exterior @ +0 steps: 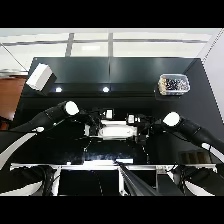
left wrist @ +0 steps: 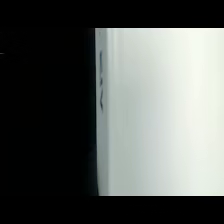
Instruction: Fold the box and place the chain.
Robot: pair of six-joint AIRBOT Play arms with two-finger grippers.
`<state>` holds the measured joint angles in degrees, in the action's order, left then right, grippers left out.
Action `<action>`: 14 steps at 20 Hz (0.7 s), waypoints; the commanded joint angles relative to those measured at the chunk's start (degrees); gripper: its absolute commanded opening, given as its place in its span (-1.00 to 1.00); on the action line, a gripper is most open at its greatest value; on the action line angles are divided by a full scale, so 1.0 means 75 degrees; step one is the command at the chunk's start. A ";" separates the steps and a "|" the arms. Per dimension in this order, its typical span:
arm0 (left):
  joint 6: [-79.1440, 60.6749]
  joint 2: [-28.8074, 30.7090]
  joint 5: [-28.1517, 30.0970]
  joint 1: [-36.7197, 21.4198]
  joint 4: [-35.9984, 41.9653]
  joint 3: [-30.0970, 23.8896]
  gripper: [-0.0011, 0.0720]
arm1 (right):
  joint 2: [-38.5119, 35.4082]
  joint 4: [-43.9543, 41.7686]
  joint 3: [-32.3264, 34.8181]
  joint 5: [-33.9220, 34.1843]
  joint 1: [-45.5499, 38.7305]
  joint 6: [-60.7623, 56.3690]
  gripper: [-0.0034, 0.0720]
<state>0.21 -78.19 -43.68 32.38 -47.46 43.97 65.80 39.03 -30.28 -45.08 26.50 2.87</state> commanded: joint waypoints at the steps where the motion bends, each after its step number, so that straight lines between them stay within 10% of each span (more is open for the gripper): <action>1: 0.0119 0.0006 0.0000 0.0015 0.0006 0.0009 -0.89 | 0.0079 -0.0003 0.0020 0.0221 -0.0003 0.0082 0.92; 14: 0.0373 -0.0012 0.0082 0.0017 0.0000 0.0009 -0.89 | 0.0350 -0.0705 0.0184 0.0388 -0.0058 0.0851 0.92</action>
<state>2.98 -78.26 -43.09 32.49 -47.51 43.97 67.77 37.23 -28.91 -42.28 26.09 5.74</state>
